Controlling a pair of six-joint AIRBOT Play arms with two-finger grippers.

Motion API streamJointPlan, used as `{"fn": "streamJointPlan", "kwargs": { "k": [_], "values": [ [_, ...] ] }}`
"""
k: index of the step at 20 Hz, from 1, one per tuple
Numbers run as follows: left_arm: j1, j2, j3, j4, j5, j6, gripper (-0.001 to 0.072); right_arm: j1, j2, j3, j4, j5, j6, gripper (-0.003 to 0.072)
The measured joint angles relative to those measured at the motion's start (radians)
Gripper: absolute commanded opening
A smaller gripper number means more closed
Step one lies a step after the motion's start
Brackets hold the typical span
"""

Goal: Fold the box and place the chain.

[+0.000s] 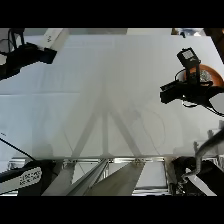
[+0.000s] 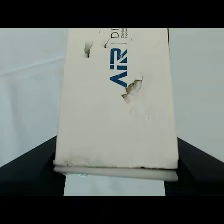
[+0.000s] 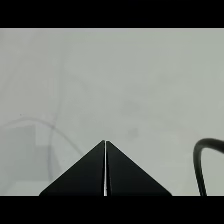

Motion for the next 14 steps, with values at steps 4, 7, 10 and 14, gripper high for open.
{"fn": "streamJointPlan", "kwargs": {
  "k": [4,7,10,14],
  "values": [
    [0.018,-0.089,-0.047,0.020,0.069,-0.075,0.0006,0.000,0.000,0.000,0.000,-0.001,0.000,0.0012],
    [0.014,-0.164,-0.070,0.035,0.089,-0.100,0.0014,0.000,0.000,0.000,0.000,-0.001,0.000,0.0012],
    [0.009,-0.222,-0.079,0.045,0.066,-0.111,0.0277,0.000,0.000,0.000,0.000,-0.001,0.000,0.0012],
    [0.008,-0.251,-0.083,0.054,0.040,-0.114,0.0687,0.000,0.000,0.000,0.000,-0.001,0.000,0.0012]
  ]
}}
